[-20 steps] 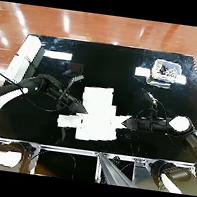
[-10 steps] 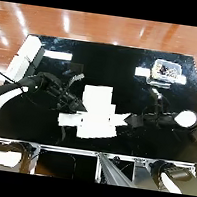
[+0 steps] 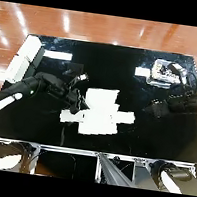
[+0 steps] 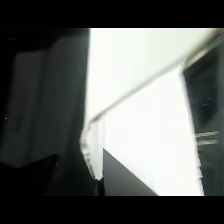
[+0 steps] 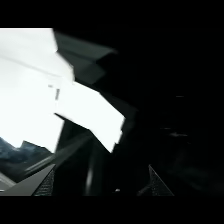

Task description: Fold the box and place the chain.

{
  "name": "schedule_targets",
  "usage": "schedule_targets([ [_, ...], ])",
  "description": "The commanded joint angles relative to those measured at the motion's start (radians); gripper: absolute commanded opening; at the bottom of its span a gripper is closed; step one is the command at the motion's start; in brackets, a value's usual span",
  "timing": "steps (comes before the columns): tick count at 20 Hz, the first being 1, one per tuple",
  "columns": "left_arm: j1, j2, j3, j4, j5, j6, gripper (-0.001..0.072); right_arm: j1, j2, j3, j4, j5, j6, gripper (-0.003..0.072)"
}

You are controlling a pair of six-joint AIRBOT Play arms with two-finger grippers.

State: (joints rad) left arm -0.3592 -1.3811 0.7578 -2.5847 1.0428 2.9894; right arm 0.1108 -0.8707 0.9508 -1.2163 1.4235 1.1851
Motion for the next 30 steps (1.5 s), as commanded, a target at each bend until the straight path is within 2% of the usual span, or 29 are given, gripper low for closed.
schedule_targets([
  [1, -0.097, 0.122, -0.09, 0.07, -0.204, 0.011, 0.0017, -0.003, 0.0, 0.044, -0.045, 0.0, -0.003, 0.0695],
  [4, -0.168, 0.164, -0.131, 0.224, -0.277, 0.011, 0.0018, -0.003, 0.0, 0.044, -0.045, -0.014, -0.003, 0.0695],
  [8, -0.173, 0.16, -0.129, 0.224, -0.275, -0.066, 0.0019, -0.003, 0.0, 0.044, -0.045, -0.018, -0.003, 0.0695],
  [17, -0.173, 0.16, -0.129, 0.224, -0.267, -0.065, 0.002, -0.003, 0.0, 0.043, -0.045, -0.019, -0.004, 0.0695],
  [22, -0.174, 0.16, -0.129, 0.216, -0.345, 0.014, 0.002, -0.003, 0.0, 0.043, -0.045, -0.019, -0.004, 0.0695],
  [26, -0.174, 0.159, -0.129, 0.22, -0.496, 0.014, 0.002, -0.003, 0.0, 0.043, -0.045, -0.037, -0.004, 0.0695],
  [30, -0.191, 0.143, -0.127, 0.308, -0.459, 0.014, 0.0019, -0.003, -0.001, 0.043, -0.061, -0.061, -0.005, 0.0695],
])
